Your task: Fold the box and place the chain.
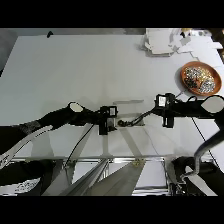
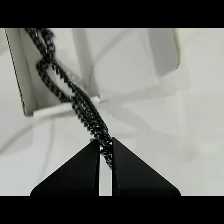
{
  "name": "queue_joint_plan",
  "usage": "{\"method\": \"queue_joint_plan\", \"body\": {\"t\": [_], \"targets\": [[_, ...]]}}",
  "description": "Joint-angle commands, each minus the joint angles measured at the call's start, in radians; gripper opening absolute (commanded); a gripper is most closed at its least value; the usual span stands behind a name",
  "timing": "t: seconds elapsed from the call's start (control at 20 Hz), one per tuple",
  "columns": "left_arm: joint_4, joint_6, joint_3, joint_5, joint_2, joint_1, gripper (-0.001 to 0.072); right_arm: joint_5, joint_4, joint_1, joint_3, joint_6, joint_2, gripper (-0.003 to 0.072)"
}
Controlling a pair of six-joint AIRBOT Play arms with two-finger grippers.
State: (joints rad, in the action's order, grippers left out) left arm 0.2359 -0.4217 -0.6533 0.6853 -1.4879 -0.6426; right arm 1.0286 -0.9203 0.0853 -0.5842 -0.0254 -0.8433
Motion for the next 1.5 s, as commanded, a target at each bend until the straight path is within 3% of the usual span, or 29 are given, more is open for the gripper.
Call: {"method": "queue_joint_plan", "body": {"t": [0.0,0.15,0.4,0.9,1.1,1.2,1.25,1.45], "targets": [[0.0,0.0,0.001,0.0,0.001,0.0,0.0136,0.066,0.031,0.052,-0.051,0.169,0.074,0.0018],[0.0,0.0,0.0,0.0,0.001,0.0,0.0136,0.077,0.031,0.168,-0.132,0.325,0.075,0.0018],[0.0,0.0,0.001,0.0,0.001,0.0,0.0136,-0.031,0.035,0.343,-0.172,0.491,0.06,0.0018],[0.0,0.0,0.001,0.0,0.001,0.0,0.0136,-0.046,-0.011,0.412,-0.171,0.661,-0.187,0.0023],[0.0,0.0,0.001,0.0,0.001,0.0,0.0136,-0.046,-0.033,0.412,-0.171,0.684,-0.246,0.0078],[0.0,0.0,0.001,0.0,0.001,0.0,0.0136,-0.047,-0.05,0.412,-0.171,0.712,-0.248,0.0211],[0.0,0.0,0.0,0.0,0.001,0.0,0.0136,-0.046,-0.054,0.411,-0.171,0.712,-0.244,0.0231],[0.0,0.0,0.0,0.0,0.001,0.0,0.0136,-0.044,-0.143,0.405,-0.192,0.737,-0.169,0.023]]}}
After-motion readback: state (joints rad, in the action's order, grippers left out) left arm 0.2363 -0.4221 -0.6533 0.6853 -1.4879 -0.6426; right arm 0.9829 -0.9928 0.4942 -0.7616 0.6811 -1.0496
